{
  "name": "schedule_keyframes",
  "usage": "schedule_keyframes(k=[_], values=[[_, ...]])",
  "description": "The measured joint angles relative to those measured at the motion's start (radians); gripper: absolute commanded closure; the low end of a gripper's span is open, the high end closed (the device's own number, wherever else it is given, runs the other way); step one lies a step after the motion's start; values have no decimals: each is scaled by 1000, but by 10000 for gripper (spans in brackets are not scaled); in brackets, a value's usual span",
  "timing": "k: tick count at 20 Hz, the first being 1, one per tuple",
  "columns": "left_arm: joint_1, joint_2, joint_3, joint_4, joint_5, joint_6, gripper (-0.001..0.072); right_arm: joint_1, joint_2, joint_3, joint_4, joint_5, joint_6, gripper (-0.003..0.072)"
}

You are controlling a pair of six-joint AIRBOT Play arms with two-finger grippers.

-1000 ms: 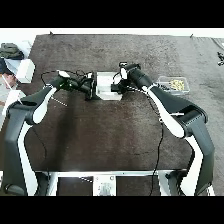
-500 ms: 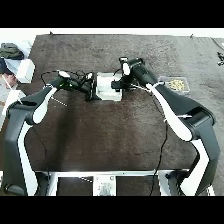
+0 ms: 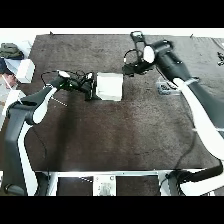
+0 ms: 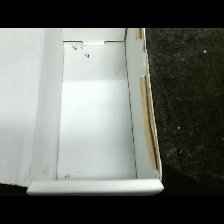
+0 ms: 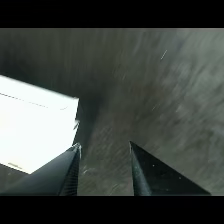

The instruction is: Fold the box and place the chain.

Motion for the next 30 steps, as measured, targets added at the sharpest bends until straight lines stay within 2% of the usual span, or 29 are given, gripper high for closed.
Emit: schedule_keyframes(k=[1, 5, 9, 10, 11, 14, 18, 19, 21, 25, 30], values=[[0, 0, 0, 0, 0, 0, 437, -12, 52, -73, -3, -69, -13, 240], [0, 0, 0, 0, 0, 0, 437, -121, 197, -348, 8, -336, -35, 244], [0, 0, 0, 0, 0, 0, 437, -307, 215, -462, 107, -440, -98, 245], [0, 0, 0, 0, 0, 0, 437, -358, 201, -468, 154, -443, -134, 279], [0, 0, 0, 0, 0, 0, 437, -404, 179, -464, 202, -423, -171, 316], [0, 0, 0, 0, 1, 0, 437, -506, 80, -388, 325, -323, -284, 316], [0, 0, 0, 0, 1, 0, 437, -563, -78, -202, 354, -156, -350, 319], [0, 0, 0, 0, 1, 0, 437, -568, -113, -159, 353, -120, -359, 412], [0, 0, 0, 0, 1, 0, 437, -574, -170, -86, 353, -60, -367, 415], [0, 0, 0, 0, 1, 0, 437, -580, -242, -24, 349, 11, -377, 414], [0, 0, 0, 0, 1, 0, 437, -568, -271, -6, 369, 32, -396, 416]])
